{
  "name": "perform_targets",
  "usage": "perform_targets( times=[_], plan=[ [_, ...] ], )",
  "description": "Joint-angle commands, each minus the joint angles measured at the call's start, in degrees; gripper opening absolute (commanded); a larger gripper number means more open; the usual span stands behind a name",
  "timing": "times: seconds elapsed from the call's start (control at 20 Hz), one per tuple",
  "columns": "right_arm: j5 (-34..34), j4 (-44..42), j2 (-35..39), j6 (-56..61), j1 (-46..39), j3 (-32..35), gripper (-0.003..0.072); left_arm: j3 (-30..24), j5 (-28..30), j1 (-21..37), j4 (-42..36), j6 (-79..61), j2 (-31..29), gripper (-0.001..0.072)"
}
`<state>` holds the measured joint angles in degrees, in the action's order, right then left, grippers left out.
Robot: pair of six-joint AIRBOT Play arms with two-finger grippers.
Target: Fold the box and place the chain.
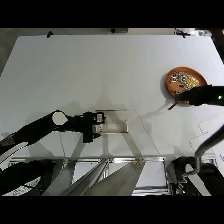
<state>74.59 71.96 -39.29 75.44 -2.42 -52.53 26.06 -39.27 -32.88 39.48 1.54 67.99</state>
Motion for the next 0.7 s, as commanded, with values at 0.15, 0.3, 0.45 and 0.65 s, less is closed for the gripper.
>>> perform_targets(
  times=[0.15, 0.3, 0.45, 0.65],
  plan=[
    [-0.7, -0.2, 4.7, 8.9, 15.6, 5.9, 0.0014, 0.0, 0.0, 0.0, 0.0, 0.0, 0.0, 0.0155],
    [-6.4, 0.5, 4.6, 14.1, 24.3, 9.8, 0.0014, 0.0, 0.0, 0.0, 0.0, 0.0, 0.0, 0.0155],
    [-12.8, 2.9, 3.8, 19.7, 33.6, 12.4, 0.0014, 0.0, 0.0, 0.0, 0.0, 0.0, 0.0, 0.0155],
    [-23.5, 3.5, -0.5, 25.3, 44.5, 14.6, 0.0014, 0.0, 0.0, 0.0, 0.0, 0.0, 0.0, 0.0155]
  ],
)
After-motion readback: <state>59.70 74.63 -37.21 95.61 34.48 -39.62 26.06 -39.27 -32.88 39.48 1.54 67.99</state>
